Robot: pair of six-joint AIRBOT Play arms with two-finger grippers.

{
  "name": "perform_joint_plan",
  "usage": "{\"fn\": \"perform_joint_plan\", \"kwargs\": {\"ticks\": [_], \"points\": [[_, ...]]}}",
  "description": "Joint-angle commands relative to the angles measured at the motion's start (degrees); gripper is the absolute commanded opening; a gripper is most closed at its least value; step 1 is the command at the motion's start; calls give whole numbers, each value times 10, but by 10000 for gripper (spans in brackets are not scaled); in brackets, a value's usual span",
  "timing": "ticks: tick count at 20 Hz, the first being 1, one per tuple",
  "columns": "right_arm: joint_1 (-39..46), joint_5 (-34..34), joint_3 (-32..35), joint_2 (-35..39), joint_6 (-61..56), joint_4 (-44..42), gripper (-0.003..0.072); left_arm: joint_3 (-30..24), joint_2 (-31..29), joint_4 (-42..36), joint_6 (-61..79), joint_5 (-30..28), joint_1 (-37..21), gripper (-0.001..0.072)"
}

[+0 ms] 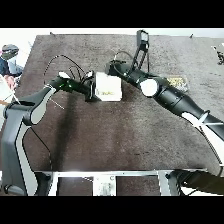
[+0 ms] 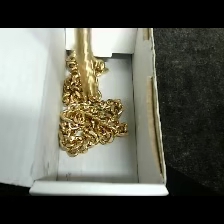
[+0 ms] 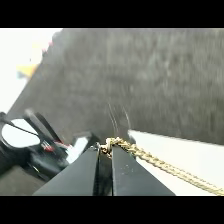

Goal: Fold the box and place the chain.

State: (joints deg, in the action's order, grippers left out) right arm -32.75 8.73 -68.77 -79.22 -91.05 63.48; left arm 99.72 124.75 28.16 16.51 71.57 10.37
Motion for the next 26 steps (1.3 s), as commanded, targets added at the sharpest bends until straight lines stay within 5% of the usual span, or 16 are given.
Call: {"fn": "perform_joint_plan", "kwargs": {"ticks": [1, 3, 5, 11, 20, 26], "points": [[-2, 39, 0, -35, 0, 21, 10, 0, 0, 0, 0, 0, 0, 469], [1, 47, 1, -55, 0, 25, 11, 0, 0, 0, 0, 0, 0, 469], [3, 59, 1, -66, 0, 31, 242, 0, 0, 0, 0, 0, 0, 469], [87, 168, 12, -68, 0, 70, 247, 0, 0, 0, 0, 0, 0, 469], [304, 165, 114, -66, -33, 66, 249, 0, 0, 0, 0, 0, 0, 469], [355, 122, 119, -93, -48, 59, 249, 0, 0, 0, 0, 0, 0, 469]]}}
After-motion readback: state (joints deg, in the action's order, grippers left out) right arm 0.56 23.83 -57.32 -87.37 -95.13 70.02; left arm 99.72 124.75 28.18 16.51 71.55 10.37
